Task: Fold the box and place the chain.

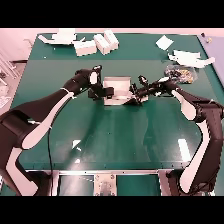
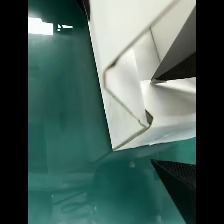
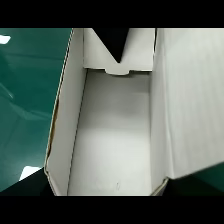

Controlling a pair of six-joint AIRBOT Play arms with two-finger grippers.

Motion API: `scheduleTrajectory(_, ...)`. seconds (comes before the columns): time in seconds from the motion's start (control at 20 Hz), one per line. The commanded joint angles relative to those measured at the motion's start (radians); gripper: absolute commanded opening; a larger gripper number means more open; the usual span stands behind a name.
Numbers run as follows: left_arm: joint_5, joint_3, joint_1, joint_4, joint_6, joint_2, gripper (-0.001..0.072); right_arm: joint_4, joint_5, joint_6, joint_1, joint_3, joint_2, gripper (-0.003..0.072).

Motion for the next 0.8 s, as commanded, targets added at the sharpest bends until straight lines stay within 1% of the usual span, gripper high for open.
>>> scheduleTrajectory(0.0,-0.042,0.034,0.0,0.059,-0.011,-0.015,0.057,0.0,0.0,0.0,0.0,0.001,0.0,0.0482)
scheduleTrajectory(0.15,-0.13,0.127,0.0,0.085,-0.011,-0.063,0.057,0.0,0.0,0.0,0.0,0.001,0.0,0.0482)
scheduleTrajectory(0.3,-0.175,0.206,-0.008,0.107,-0.018,-0.097,0.057,0.0,0.0,0.0,0.0,0.001,0.0,0.0482)
scheduleTrajectory(0.65,-0.228,0.22,-0.013,0.114,-0.032,-0.1,0.0565,0.0,0.0,0.0,0.0,0.001,0.0,0.0482)
scheduleTrajectory(0.7,-0.228,0.22,-0.013,0.115,-0.038,-0.1,0.0483,0.0,0.0,0.0,0.0,0.001,0.0,0.0482)
scheduleTrajectory(0.75,-0.227,0.22,-0.016,0.117,-0.045,-0.1,0.0479,0.0,0.0,0.0,0.0,0.001,0.0,0.0482)
